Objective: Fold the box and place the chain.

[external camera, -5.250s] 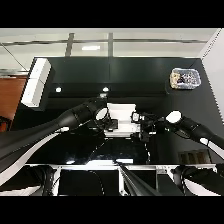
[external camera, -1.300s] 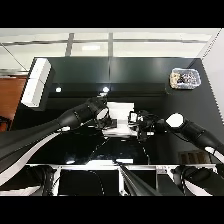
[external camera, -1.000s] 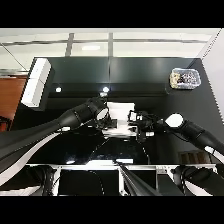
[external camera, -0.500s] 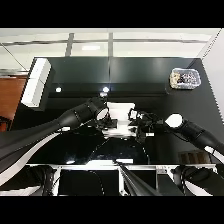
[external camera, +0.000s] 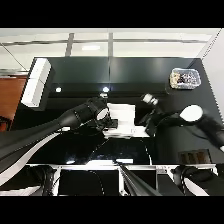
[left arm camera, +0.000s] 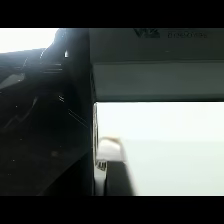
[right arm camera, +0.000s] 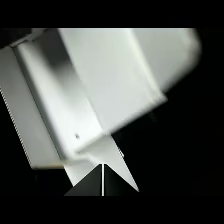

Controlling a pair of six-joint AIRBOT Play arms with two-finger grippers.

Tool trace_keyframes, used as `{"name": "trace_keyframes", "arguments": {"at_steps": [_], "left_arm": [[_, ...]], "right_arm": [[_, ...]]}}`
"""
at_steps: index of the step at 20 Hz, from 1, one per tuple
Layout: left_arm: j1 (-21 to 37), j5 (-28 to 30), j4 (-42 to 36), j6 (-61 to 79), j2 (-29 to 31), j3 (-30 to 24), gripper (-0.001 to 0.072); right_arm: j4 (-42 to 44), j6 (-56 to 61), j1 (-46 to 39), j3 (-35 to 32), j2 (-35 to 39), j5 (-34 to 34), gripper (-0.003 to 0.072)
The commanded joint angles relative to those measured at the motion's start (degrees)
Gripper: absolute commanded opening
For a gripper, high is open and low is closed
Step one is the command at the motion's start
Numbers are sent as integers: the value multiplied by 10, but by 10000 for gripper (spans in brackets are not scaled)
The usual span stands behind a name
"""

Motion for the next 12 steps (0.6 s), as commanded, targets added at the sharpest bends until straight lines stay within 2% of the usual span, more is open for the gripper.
{"name": "trace_keyframes", "arguments": {"at_steps": [1,4,6,9,12], "left_arm": [[0,2,0,0,0,0,26],[0,2,0,0,0,0,26],[0,2,0,0,0,0,26],[0,2,0,0,0,0,26],[0,2,0,0,0,0,26]], "right_arm": [[-106,197,-156,38,65,117,18],[-68,302,-311,-21,64,98,18],[-8,331,-360,-92,57,87,17],[30,321,-348,-171,18,83,17],[57,299,-294,-184,-44,100,18]]}}
